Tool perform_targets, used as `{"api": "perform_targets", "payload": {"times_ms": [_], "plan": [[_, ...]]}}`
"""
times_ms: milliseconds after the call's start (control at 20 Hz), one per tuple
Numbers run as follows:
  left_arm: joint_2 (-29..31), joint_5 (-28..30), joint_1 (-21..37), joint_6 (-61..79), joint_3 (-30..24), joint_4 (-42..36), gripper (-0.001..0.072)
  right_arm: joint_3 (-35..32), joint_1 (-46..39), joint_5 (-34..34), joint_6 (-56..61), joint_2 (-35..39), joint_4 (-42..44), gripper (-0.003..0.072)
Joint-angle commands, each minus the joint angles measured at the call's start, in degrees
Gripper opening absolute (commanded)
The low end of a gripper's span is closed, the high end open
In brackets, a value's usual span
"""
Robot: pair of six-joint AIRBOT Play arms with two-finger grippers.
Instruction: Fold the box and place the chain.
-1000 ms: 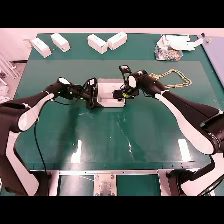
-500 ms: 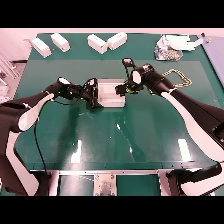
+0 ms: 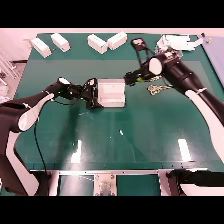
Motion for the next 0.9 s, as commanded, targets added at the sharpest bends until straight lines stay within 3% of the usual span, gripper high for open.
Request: {"api": "perform_targets", "payload": {"times_ms": [0, 200, 350, 650, 850], "plan": [[0.02, 0.02, 0.04, 0.02, 0.02, 0.00, 0.0476, -0.57, -4.74, 2.97, -1.11, 1.81, -2.82, 0.0514], [0.02, 0.02, 0.04, 0.02, 0.02, 0.00, 0.0476, -6.38, -13.03, 2.62, -1.11, 1.55, -2.80, 0.0512], [0.02, 0.04, 0.04, 0.04, 0.00, 0.00, 0.0476, -12.07, -18.32, -6.36, -1.20, 0.20, -2.49, 0.0515], [0.02, 0.04, 0.04, 0.04, 0.00, 0.00, 0.0476, -12.59, -19.74, -17.20, -10.36, -7.37, -0.68, 0.0518], [0.02, 0.04, 0.04, 0.04, 0.02, 0.00, 0.0476, -11.30, -19.96, -20.65, -11.72, -11.61, -0.68, 0.0518]]}}
